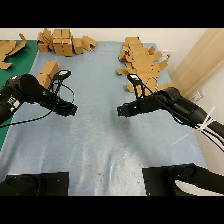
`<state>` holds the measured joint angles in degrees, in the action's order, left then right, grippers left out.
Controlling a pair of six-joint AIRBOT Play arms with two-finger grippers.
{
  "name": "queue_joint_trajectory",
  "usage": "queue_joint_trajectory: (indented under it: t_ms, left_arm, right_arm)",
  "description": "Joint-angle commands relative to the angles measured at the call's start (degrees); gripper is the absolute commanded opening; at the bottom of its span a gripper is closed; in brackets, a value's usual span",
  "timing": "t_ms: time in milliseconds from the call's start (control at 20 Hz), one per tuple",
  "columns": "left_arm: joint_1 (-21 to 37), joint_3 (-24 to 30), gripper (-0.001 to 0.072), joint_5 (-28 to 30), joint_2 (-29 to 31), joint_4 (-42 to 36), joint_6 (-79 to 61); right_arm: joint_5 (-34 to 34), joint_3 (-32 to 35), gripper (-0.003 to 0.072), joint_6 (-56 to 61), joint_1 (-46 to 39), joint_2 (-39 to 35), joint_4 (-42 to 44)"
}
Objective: Fold the box.
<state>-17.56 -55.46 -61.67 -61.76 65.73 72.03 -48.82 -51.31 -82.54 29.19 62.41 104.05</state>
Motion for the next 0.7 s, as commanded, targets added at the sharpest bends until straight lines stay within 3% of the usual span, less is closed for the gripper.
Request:
queue_joint_trajectory:
  t_ms: [0,350,650]
  left_arm:
    - [0.0,0.0,0.0012,0.0,0.0,0.0,0.0]
    - [0.0,0.0,0.0012,0.0,0.0,0.0,-0.3]
    - [0.1,0.0,0.0012,6.3,0.0,-0.2,-5.7]
  right_arm:
    - [0.0,0.0,0.0009,0.0,0.0,0.0,0.0]
    - [0.0,0.0,0.0009,0.0,0.0,0.0,0.0]
    - [-0.2,0.0,0.0009,0.7,0.0,0.1,0.7]
